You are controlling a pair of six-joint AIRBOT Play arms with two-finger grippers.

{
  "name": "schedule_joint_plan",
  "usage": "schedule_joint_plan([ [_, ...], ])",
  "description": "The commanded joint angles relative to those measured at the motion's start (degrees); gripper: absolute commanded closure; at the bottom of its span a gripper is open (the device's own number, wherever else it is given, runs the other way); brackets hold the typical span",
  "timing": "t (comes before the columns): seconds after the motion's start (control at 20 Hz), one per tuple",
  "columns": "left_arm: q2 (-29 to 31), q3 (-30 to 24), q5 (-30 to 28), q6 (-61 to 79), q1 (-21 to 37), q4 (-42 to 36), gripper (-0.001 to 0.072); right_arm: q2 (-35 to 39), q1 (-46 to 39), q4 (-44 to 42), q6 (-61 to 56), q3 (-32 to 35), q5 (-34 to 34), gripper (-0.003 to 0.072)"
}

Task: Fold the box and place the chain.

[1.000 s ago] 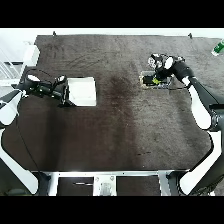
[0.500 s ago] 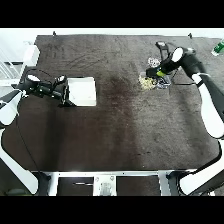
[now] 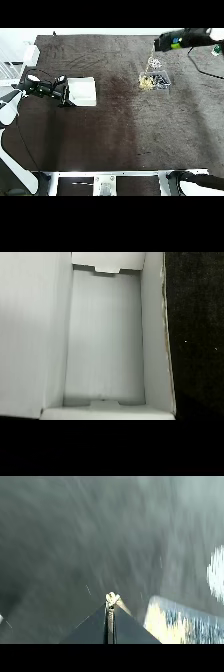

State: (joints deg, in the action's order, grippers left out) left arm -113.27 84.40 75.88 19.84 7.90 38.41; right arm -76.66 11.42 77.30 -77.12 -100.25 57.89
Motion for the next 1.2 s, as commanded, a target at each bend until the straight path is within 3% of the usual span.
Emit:
schedule_joint_plan([
  [0.0, 0.0, 0.0, 0.0, 0.0, 0.0, 0.0, 0.0182, 7.1, 5.4, -0.8, 3.0, 0.0, -6.1, 0.0675],
  [0.3, 0.0, 0.0, 0.0, 0.0, 0.0, 0.0, 0.0182, 7.6, 16.7, -0.8, 5.8, 0.0, -13.7, 0.0675],
  [0.5, 0.0, 0.0, 0.0, 0.0, 0.0, 0.0, 0.0182, 3.8, 21.7, -0.8, 5.9, 0.0, -19.8, 0.0676],
  [0.7, 0.0, 0.0, 0.0, 0.0, 0.0, 0.0, 0.0182, -1.0, 24.5, -1.0, 5.8, 0.0, -25.6, 0.0676],
  [1.15, 0.0, 0.0, 0.0, 0.0, 0.0, 0.0, 0.0182, -9.1, 27.2, -3.4, 5.8, 0.0, -31.0, 0.0677],
])
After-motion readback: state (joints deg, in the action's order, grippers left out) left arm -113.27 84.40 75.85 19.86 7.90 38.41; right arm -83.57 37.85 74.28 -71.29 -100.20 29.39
